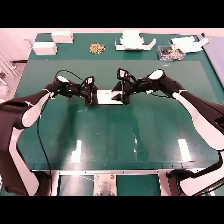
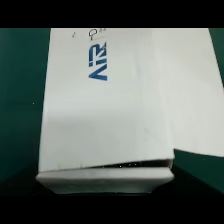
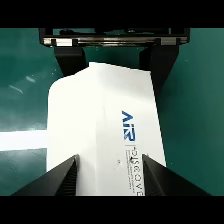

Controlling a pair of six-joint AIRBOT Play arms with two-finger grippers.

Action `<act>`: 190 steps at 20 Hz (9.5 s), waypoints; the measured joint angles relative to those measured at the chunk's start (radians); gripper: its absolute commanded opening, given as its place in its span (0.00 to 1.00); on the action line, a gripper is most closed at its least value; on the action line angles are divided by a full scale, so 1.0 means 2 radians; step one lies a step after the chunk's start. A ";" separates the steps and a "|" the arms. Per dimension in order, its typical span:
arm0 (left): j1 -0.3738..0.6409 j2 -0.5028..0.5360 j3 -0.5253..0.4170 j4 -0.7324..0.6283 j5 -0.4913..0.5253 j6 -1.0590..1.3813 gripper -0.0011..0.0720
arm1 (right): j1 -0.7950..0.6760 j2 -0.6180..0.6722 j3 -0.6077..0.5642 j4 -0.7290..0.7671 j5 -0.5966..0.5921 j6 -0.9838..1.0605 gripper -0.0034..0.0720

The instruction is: Fold the box and place the chain.

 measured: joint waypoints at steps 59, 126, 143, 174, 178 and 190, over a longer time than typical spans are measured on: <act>0.000 0.000 0.000 -0.001 0.001 -0.001 0.59 | 0.019 -0.011 0.033 -0.063 -0.009 -0.007 0.54; 0.001 0.000 0.000 -0.001 0.002 -0.001 0.59 | -0.052 0.062 0.011 0.128 0.091 0.089 0.05; 0.000 0.000 0.000 -0.024 -0.005 0.001 0.57 | -0.211 0.369 -0.323 0.093 0.012 0.194 0.05; 0.264 0.174 -0.094 0.130 0.360 -0.456 0.04 | -0.221 0.376 -0.340 0.119 0.046 0.225 0.05; 0.268 0.148 -0.102 0.133 0.380 -0.446 0.04 | -0.221 0.376 -0.340 0.122 0.046 0.225 0.06; 0.270 0.117 -0.101 0.133 0.446 -0.410 0.84 | -0.221 0.376 -0.340 0.124 0.046 0.233 0.06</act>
